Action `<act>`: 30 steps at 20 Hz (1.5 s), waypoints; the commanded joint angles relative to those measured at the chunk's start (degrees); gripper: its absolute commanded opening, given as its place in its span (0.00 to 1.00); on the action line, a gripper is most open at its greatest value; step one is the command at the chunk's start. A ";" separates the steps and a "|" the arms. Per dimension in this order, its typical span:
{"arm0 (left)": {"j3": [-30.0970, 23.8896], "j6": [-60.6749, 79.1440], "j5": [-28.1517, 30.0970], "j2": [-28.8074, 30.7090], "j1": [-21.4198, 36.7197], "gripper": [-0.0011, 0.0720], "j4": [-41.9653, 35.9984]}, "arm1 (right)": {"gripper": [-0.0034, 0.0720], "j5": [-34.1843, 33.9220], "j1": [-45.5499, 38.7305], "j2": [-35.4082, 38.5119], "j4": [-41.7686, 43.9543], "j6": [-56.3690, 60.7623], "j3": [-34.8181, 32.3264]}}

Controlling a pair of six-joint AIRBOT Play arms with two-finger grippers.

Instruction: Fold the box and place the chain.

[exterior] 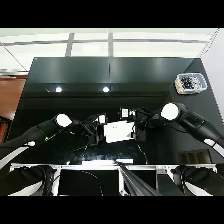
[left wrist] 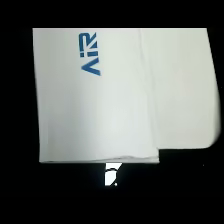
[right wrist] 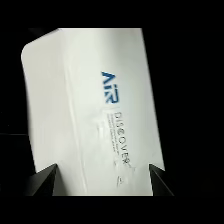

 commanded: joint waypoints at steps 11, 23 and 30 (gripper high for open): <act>-0.04 -0.39 -0.15 -0.02 -0.04 0.51 -0.22 | 1.00 1.01 0.07 2.43 -0.48 -5.64 -0.11; -0.04 -0.37 -0.17 -0.02 -0.04 0.51 -0.26 | 1.00 -0.44 3.21 0.55 -0.17 -6.95 -0.11; -0.04 -0.39 -0.26 -0.02 -0.04 0.51 -0.39 | 1.00 -5.29 3.23 0.11 -0.33 -6.93 -0.09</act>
